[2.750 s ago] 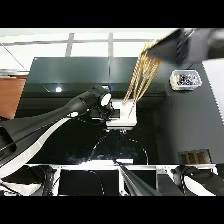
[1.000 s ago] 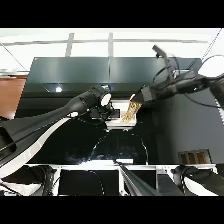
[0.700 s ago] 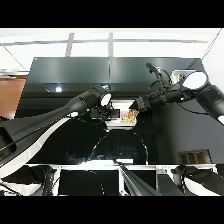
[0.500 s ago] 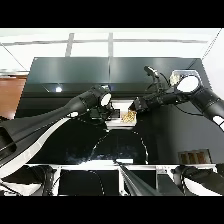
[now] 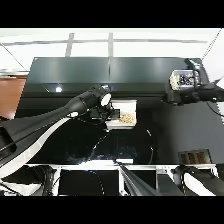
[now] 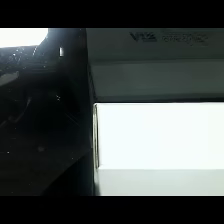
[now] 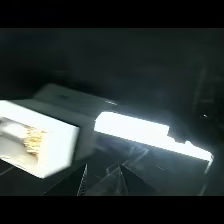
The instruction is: Fold the box and place the chain.
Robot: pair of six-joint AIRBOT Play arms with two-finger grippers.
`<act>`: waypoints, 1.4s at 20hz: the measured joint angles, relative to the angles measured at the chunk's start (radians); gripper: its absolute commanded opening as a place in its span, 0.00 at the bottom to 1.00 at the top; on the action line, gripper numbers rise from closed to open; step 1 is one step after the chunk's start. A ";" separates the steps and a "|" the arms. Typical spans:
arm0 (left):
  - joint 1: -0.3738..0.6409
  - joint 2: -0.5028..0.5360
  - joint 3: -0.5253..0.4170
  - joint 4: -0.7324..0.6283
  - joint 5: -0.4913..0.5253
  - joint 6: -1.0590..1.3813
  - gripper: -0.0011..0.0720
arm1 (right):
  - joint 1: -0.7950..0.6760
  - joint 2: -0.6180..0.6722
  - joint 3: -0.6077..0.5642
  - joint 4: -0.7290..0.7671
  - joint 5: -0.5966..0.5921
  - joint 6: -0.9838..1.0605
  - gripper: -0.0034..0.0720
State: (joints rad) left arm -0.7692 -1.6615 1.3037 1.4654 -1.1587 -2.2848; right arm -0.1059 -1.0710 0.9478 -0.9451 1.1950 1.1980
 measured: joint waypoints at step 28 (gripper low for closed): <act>0.370 0.589 -0.699 -0.668 0.521 1.724 0.99 | -0.090 0.038 -0.058 -0.039 -0.041 -0.003 0.37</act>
State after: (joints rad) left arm -0.3992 -1.0729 0.6044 0.7979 -0.6373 -0.5606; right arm -0.1963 -1.0328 0.8902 -0.9836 1.1542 1.1946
